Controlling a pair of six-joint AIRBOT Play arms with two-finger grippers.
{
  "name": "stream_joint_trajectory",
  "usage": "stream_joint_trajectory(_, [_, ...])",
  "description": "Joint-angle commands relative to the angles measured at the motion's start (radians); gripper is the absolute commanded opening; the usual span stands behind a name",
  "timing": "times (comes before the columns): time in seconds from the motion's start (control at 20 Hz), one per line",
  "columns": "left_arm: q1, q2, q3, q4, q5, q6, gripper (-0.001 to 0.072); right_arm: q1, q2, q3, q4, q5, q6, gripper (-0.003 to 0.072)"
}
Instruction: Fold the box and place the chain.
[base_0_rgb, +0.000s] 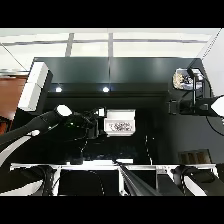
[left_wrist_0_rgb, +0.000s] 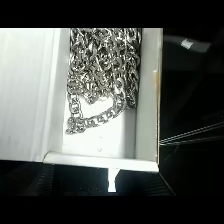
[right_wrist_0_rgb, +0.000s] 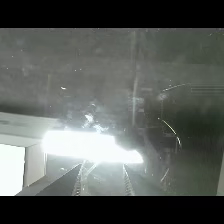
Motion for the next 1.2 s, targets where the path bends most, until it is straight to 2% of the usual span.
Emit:
stream_joint_trajectory(0.0, [-0.002,0.0,0.001,-0.01,0.013,0.006,0.0307,0.034,-0.05,-0.001,0.065,-0.094,-0.002,0.0317])
stream_joint_trajectory(0.05, [-0.002,0.0,0.001,-0.01,0.013,0.006,0.0271,0.051,-0.073,-0.001,0.103,-0.145,-0.002,0.0339])
stream_joint_trajectory(0.1, [-0.002,0.0,0.001,-0.01,0.013,0.006,0.0271,0.072,-0.101,0.0,0.15,-0.199,-0.009,0.063])
stream_joint_trajectory(0.15, [-0.002,0.0,0.001,-0.01,0.013,0.006,0.0272,0.097,-0.134,0.003,0.202,-0.242,-0.053,0.0709])
stream_joint_trajectory(0.35, [-0.002,0.0,0.001,-0.01,0.013,0.006,0.0276,0.168,-0.264,0.022,0.404,-0.347,-0.278,0.0706])
stream_joint_trajectory(0.45, [-0.002,0.0,0.001,-0.01,0.013,0.006,0.0276,0.192,-0.305,0.022,0.441,-0.336,-0.393,0.0705])
stream_joint_trajectory(0.6, [-0.002,0.0,0.001,-0.01,0.013,0.006,0.0276,0.217,-0.316,0.023,0.451,-0.263,-0.563,0.0705])
stream_joint_trajectory(0.8, [-0.002,0.0,0.001,-0.01,0.013,0.006,0.0276,0.217,-0.316,0.073,0.45,-0.109,-0.817,0.0704])
stream_joint_trajectory(1.05, [-0.002,0.0,0.001,-0.01,0.013,0.006,0.0276,0.24,-0.317,0.092,0.449,0.006,-1.127,0.0704])
stream_joint_trajectory(1.15, [-0.002,0.0,0.001,-0.01,0.013,0.006,0.0276,0.271,-0.317,0.091,0.447,0.018,-1.222,0.0704])
